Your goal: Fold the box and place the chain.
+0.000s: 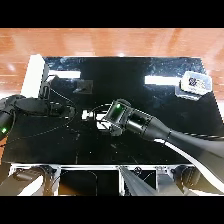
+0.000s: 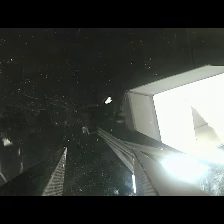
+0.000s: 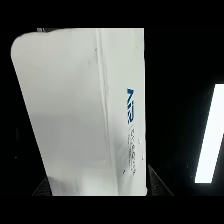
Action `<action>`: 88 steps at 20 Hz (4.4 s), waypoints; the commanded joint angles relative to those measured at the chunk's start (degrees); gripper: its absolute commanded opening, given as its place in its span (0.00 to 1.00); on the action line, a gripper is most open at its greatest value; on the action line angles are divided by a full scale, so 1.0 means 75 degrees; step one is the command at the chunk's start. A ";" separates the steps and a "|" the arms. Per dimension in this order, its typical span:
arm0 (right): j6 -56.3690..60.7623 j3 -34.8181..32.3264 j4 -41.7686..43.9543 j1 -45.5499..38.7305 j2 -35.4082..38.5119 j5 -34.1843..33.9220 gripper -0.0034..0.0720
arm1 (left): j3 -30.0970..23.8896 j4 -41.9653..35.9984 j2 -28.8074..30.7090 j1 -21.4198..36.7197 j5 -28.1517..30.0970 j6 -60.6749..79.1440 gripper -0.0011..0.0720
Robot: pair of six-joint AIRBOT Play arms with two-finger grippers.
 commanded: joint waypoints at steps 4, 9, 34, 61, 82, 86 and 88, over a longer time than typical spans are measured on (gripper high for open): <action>-0.0326 -0.0003 0.0673 -0.0356 -0.0017 -0.0458 0.98 | -0.0003 0.0003 -0.0003 0.0009 -0.0026 0.0000 0.71; -0.0437 -0.0003 0.0705 -0.0367 -0.0379 -0.0632 0.98 | -0.0003 0.0003 -0.0003 0.0009 -0.0023 0.0000 0.71; -0.0431 0.0356 0.0641 -0.0577 -0.0379 -0.0527 0.70 | -0.0003 0.0006 -0.0003 0.0009 -0.0026 0.0000 0.71; 0.0067 0.0609 0.0819 -0.0892 -0.0985 -0.0271 0.99 | -0.0003 0.0085 -0.0003 0.0009 -0.0044 -0.0003 0.71; -0.0184 0.1906 0.2532 -0.1824 -0.0420 0.1431 0.99 | -0.0003 0.0058 -0.0003 0.0009 0.0035 -0.0012 0.71; -0.0641 0.1909 0.2984 -0.1923 -0.0796 0.1577 0.99 | -0.0003 0.0058 -0.0003 0.0009 0.0041 -0.0009 0.71; -0.0708 0.1909 0.3019 -0.1923 -0.0941 0.1582 0.99 | -0.0003 0.0058 -0.0003 0.0009 0.0041 -0.0009 0.71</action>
